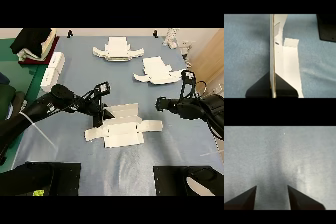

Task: Fold the box.

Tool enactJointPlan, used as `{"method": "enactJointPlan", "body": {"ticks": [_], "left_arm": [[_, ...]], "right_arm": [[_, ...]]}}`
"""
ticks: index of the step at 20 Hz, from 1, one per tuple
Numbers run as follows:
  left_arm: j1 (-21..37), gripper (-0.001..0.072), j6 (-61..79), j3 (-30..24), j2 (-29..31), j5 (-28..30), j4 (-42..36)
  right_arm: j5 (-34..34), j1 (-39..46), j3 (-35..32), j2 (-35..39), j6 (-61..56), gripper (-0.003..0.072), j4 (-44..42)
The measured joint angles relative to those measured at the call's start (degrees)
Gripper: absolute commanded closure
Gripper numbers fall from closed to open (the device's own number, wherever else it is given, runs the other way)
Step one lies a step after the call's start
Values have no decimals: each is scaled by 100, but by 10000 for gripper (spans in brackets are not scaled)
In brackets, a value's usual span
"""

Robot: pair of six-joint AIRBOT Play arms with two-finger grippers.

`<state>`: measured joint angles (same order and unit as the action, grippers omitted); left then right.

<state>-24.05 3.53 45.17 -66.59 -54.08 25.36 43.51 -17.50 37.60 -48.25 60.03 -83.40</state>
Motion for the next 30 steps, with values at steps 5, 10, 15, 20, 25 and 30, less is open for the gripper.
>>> {"method": "enactJointPlan", "body": {"ticks": [5,10,15,20,25,30], "left_arm": [[96,695,-22,153,-546,-297,-4],[105,694,-22,186,-872,-404,-2],[111,694,-20,186,-973,-435,17],[111,695,-151,186,-933,-479,120],[-87,697,-188,179,-479,-251,420],[-623,697,-190,-83,68,551,935]], "right_arm": [[-13,2,-35,0,-17,185,-17],[-17,0,-39,0,-20,185,-17],[-20,2,-39,2,-20,185,-20],[-22,2,-39,2,-22,185,-20],[-22,2,-39,0,-22,185,-20],[-22,0,-39,0,-22,185,-20]]}}
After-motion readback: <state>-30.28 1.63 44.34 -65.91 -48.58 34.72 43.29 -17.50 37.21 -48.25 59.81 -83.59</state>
